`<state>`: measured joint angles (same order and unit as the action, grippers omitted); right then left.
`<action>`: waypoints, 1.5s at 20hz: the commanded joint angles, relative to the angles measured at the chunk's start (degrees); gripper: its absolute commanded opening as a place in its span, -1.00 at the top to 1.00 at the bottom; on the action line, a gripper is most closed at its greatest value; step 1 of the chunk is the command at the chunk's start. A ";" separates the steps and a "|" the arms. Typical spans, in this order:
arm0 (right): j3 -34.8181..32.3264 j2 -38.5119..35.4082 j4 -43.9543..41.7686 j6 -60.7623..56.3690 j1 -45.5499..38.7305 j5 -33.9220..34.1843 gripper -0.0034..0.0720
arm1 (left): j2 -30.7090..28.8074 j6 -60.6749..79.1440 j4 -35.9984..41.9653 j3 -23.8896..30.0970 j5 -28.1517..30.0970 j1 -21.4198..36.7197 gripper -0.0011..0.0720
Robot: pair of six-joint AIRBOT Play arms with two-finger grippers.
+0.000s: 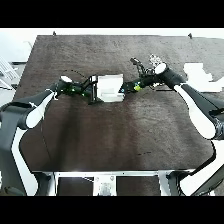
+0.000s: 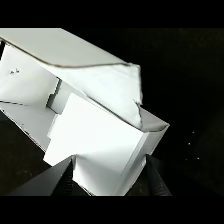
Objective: Fold the box and place the chain.
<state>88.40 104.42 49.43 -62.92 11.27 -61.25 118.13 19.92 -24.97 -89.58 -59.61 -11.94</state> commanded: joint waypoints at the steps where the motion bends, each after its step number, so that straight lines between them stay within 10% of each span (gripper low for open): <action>1: 1.16 0.13 2.60 -2.40 1.44 0.81 -0.41 | -0.02 0.02 -0.02 0.02 0.00 -0.02 -0.16; 30: 16.50 8.57 35.93 -35.32 10.58 -5.70 -0.27 | -0.02 0.02 0.00 0.02 0.00 -0.02 -0.16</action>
<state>102.89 111.87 81.43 -95.13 21.30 -64.25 118.15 19.94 -24.97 -89.58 -59.61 -11.94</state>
